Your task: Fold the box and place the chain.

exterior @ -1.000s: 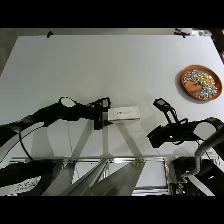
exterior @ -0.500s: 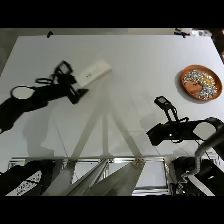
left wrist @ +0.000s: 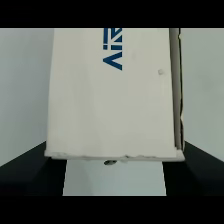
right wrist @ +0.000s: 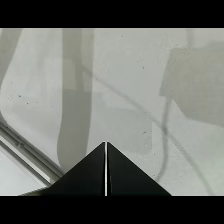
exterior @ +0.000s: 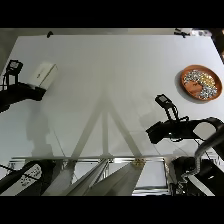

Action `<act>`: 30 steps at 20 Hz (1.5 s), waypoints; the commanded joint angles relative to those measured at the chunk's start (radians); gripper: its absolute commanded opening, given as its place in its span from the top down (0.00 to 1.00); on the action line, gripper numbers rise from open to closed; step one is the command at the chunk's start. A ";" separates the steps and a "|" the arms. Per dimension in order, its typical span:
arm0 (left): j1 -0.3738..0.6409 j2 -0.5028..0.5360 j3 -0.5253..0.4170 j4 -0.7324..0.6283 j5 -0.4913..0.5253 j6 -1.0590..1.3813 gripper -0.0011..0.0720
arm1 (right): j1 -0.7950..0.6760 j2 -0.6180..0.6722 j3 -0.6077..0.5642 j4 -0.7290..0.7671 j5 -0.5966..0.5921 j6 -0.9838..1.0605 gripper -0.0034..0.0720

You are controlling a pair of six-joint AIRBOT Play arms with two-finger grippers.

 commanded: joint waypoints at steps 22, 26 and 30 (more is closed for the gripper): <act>0.037 -0.068 0.000 0.193 -0.217 -0.161 0.04 | 0.000 0.001 0.000 0.002 -0.003 0.000 0.94; 0.037 0.010 0.000 0.183 -0.185 -0.161 0.04 | 0.000 0.001 0.000 0.002 -0.003 0.000 0.94; 0.037 0.140 0.000 0.184 -0.150 -0.161 0.04 | 0.000 0.001 0.000 0.002 -0.004 0.000 0.94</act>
